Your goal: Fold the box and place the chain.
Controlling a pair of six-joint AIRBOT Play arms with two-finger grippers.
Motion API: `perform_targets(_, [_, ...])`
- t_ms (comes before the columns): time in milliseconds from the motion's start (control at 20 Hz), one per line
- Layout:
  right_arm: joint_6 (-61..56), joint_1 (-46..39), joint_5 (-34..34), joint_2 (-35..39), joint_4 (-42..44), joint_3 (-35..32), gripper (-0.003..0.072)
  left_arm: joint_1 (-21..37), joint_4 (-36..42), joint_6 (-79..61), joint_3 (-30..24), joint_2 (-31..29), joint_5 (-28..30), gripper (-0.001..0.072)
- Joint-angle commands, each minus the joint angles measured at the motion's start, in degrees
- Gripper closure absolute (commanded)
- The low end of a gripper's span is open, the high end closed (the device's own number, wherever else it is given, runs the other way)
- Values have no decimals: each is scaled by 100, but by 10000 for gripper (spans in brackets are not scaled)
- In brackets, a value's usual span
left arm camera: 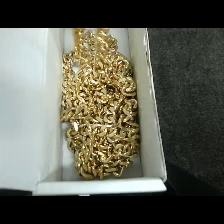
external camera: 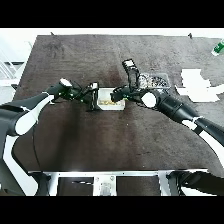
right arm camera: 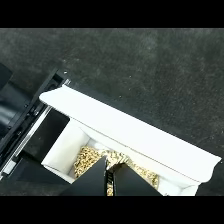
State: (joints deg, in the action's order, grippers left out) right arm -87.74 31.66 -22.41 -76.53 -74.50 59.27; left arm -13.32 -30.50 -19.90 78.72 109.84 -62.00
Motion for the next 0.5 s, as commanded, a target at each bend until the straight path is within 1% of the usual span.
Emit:
perform_targets(0, [0,-13,39,35,-129,2,372,4,-2,-2,2,0,0,93])
perform_targets(50, [2,-13,24,59,-240,2,211,4,-2,0,2,0,0,93])
perform_targets(250, [4,-90,0,339,-876,4,213,4,-2,-2,2,0,0,93])
perform_targets(400, [514,-516,4,715,-890,22,221,4,-2,-2,2,0,0,93])
perform_targets(450, [728,-699,4,802,-876,52,279,2,-2,-2,2,0,2,93])
